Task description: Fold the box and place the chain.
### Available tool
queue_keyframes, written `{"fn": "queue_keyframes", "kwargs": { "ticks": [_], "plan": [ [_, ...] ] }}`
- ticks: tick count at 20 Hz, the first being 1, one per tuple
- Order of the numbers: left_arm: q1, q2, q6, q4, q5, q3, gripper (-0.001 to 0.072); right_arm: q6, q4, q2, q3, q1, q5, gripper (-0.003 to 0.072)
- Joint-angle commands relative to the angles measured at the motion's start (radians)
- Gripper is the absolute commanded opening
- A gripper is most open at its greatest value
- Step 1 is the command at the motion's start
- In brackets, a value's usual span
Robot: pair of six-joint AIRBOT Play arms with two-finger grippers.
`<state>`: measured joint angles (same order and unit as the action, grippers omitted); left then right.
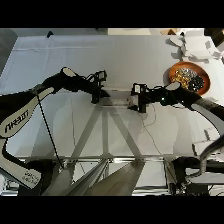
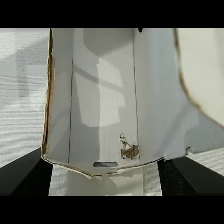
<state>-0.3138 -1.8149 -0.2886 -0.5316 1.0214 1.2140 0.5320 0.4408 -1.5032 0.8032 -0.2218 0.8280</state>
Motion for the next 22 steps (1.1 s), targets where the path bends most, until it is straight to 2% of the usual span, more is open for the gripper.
{"fn": "queue_keyframes", "kwargs": {
  "ticks": [1, 22],
  "plan": [
    [0.000, -0.001, 0.000, 0.000, 0.000, 0.000, 0.0012, 0.000, 0.000, 0.001, 0.001, 0.000, 0.000, 0.0685],
    [0.000, -0.001, 0.000, 0.000, 0.000, 0.000, 0.0012, 0.000, -0.001, 0.001, 0.001, -0.002, 0.012, 0.0689]
  ]
}}
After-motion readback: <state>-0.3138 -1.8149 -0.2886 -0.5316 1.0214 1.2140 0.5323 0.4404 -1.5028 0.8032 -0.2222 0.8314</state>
